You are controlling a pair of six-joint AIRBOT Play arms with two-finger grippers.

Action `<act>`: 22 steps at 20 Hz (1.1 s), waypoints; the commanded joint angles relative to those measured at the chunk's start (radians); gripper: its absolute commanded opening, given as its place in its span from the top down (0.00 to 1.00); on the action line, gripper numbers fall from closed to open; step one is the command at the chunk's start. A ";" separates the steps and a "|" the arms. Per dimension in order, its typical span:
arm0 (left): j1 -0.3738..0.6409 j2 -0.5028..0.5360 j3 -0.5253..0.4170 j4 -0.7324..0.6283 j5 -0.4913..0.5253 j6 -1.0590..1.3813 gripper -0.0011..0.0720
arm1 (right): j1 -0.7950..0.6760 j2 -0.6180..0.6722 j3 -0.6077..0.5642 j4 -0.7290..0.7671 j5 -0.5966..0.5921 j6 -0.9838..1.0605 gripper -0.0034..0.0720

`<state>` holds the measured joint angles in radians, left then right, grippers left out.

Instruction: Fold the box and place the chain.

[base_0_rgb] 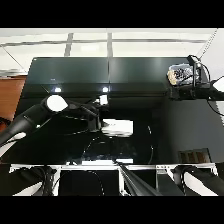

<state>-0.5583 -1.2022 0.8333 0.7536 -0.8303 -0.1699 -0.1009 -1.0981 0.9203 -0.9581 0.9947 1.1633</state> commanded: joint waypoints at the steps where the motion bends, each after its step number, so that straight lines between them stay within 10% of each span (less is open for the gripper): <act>1: -0.066 -0.101 0.076 0.002 -0.010 -0.042 0.02 | -0.084 0.000 0.001 -0.003 0.047 0.001 0.93; 22: -0.130 -0.231 0.175 0.037 -0.112 -0.161 0.02 | -0.132 0.000 0.001 -0.002 0.084 -0.016 0.93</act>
<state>-0.6865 -1.4319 1.0077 0.7815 -0.9432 -0.3210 -0.2321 -1.0981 0.9203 -0.9607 1.0786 1.1484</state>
